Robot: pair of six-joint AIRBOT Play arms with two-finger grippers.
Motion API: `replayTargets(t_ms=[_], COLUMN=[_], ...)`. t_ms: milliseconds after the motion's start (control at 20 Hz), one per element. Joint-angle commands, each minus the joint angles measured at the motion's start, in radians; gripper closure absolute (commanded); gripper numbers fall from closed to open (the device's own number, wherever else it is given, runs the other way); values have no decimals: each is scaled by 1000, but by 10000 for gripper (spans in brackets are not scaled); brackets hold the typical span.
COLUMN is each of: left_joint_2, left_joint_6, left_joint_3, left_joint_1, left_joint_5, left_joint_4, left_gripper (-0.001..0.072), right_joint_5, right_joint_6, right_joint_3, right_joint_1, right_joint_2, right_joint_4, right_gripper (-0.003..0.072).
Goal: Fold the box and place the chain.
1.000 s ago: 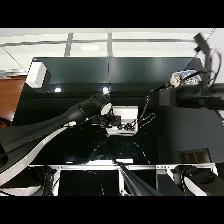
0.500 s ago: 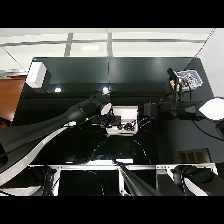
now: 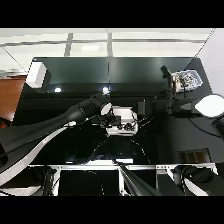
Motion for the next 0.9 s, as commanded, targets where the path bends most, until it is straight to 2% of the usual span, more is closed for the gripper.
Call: replayTargets(t_ms=[0, 200, 300, 700, 850], left_joint_2=[0, 0, 0, 0, 0], left_joint_6=[0, 0, 0, 0, 0], left_joint_3=[0, 0, 0, 0, 0], left_joint_1=[0, -1, -1, 0, 0], left_joint_5=[0, 0, 0, 0, 0], left_joint_4=[0, 0, 0, 0, 0], left_gripper=[680, 680, 680, 680, 680], right_joint_5=[69, 105, 106, 124, 123], right_joint_6=[-21, -20, -20, -19, -15], right_joint_3=[122, 259, 291, 291, 252], right_joint_1=[-30, -29, -29, -19, -8], right_joint_2=[-2, -1, -1, -3, -5], right_joint_4=[19, 21, 21, -14, -19], right_gripper=[665, 665, 665, 665, 665])
